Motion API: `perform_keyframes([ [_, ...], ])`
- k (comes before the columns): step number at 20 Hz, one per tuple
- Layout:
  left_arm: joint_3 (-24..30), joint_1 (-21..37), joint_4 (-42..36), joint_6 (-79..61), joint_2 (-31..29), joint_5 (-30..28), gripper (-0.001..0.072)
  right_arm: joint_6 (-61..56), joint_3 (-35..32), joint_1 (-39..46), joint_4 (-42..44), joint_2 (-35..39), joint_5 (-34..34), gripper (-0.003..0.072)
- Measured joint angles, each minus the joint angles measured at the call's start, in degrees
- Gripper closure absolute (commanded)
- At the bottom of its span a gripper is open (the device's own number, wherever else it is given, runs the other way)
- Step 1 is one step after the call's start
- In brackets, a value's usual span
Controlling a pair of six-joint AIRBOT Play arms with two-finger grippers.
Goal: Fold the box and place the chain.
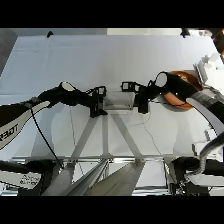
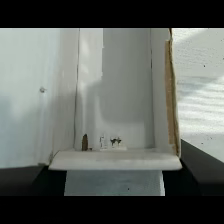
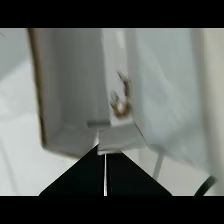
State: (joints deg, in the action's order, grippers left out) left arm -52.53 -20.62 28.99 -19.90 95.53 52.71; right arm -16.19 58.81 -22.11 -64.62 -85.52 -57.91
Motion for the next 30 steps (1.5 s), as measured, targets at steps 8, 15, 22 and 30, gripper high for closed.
perform_keyframes([
  [8, 0.0, 0.0, 0.1, -0.1, 0.0, 0.0, 0.0453, 0.2, 0.2, -2.9, 0.3, -0.2, 0.4, 0.0585],
  [15, 0.0, 0.0, 0.1, 0.0, 0.0, 0.1, 0.0453, -0.3, 0.3, -3.1, 0.3, -0.2, 0.3, 0.0556],
  [22, 0.0, 0.0, 0.0, 0.0, 0.0, 0.1, 0.0453, -0.4, 0.2, -3.1, 0.1, 0.2, -0.5, 0.0678],
  [30, 0.0, 0.0, -0.1, 0.1, 0.0, 0.0, 0.0453, -11.1, 0.2, -3.1, -6.1, 9.8, -2.3, 0.0679],
])
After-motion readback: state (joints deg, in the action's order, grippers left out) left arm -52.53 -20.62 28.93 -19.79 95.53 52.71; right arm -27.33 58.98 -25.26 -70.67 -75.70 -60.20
